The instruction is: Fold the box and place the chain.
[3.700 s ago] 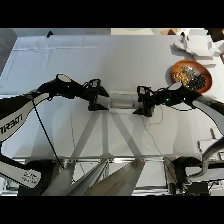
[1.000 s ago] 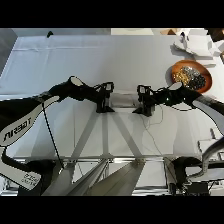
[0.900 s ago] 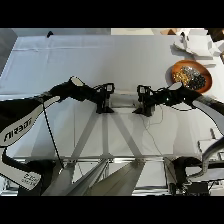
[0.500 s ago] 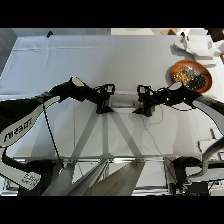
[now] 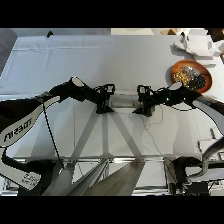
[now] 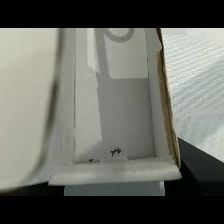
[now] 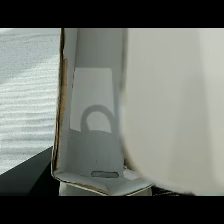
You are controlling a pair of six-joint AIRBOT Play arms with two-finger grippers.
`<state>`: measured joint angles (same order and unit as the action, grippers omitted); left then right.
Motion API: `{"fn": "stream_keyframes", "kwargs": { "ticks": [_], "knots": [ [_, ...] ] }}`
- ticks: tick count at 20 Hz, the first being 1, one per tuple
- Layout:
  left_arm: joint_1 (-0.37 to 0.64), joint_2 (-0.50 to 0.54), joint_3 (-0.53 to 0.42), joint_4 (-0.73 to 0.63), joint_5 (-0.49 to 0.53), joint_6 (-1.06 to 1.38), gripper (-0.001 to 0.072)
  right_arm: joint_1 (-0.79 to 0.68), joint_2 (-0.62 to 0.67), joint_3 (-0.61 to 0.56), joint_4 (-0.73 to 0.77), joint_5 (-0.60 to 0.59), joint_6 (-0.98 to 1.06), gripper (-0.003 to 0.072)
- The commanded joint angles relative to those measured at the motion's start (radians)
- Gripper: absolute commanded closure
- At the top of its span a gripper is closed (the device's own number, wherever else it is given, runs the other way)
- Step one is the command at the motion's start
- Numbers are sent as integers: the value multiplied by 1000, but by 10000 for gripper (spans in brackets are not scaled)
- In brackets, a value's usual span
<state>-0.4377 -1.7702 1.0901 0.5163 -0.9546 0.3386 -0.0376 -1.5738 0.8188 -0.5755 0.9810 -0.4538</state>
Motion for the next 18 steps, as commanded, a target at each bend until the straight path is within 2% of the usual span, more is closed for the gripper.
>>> {"fn": "stream_keyframes", "kwargs": {
  "ticks": [1,12,13,14,15,18],
  "knots": [
    [0,0,0,1,1,0,522,1,0,0,0,0,0,251],
    [0,0,0,1,1,0,522,1,0,0,26,23,0,245],
    [0,0,0,1,1,0,522,1,0,0,26,23,0,161],
    [0,0,0,1,1,0,522,1,1,0,26,17,0,32],
    [0,0,0,1,0,0,522,1,3,0,23,11,0,9],
    [0,0,0,0,0,1,522,-2,40,0,-34,4,13,7]
  ]
}}
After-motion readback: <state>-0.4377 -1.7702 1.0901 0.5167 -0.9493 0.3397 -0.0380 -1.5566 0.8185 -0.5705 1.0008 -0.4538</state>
